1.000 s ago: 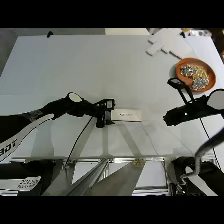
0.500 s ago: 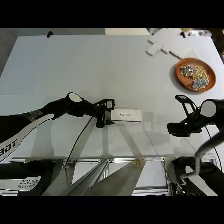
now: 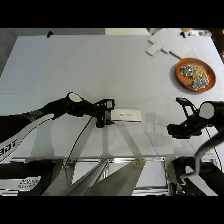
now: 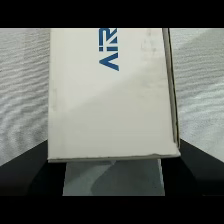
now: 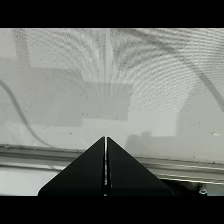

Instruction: Fold the box and place the chain.

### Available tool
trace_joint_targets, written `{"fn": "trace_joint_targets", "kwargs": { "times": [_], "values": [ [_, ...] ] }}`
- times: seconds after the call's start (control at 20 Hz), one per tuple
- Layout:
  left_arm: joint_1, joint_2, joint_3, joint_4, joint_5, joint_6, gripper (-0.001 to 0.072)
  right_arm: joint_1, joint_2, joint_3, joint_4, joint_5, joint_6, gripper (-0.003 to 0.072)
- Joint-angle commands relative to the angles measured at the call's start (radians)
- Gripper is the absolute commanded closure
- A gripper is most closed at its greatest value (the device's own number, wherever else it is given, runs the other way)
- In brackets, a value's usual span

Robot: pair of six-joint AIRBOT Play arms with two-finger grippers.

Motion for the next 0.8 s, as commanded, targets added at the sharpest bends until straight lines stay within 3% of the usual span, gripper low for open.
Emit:
{"fn": "trace_joint_targets", "kwargs": {
  "times": [0.0, 0.3, 0.5, 0.6, 0.75],
  "values": [
    [0.000, 0.001, 0.001, 0.000, -0.006, 0.000, 0.0677, -0.001, -0.001, -0.001, 0.000, 0.000, 0.003, 0.0669],
    [-0.002, 0.001, 0.001, 0.000, -0.013, 0.000, 0.0677, -0.001, -0.001, -0.001, 0.000, 0.000, 0.003, 0.0669],
    [-0.002, 0.010, 0.001, 0.001, -0.088, -0.001, 0.0703, -0.001, -0.001, -0.001, 0.000, 0.000, 0.003, 0.0669],
    [0.011, 0.049, 0.001, 0.023, -0.085, -0.068, 0.0704, -0.001, 0.000, -0.001, 0.000, 0.000, 0.003, 0.0669],
    [0.083, 0.186, 0.001, 0.124, -0.056, -0.290, 0.0704, -0.001, -0.001, -0.001, 0.000, 0.000, 0.003, 0.0669]
  ]
}}
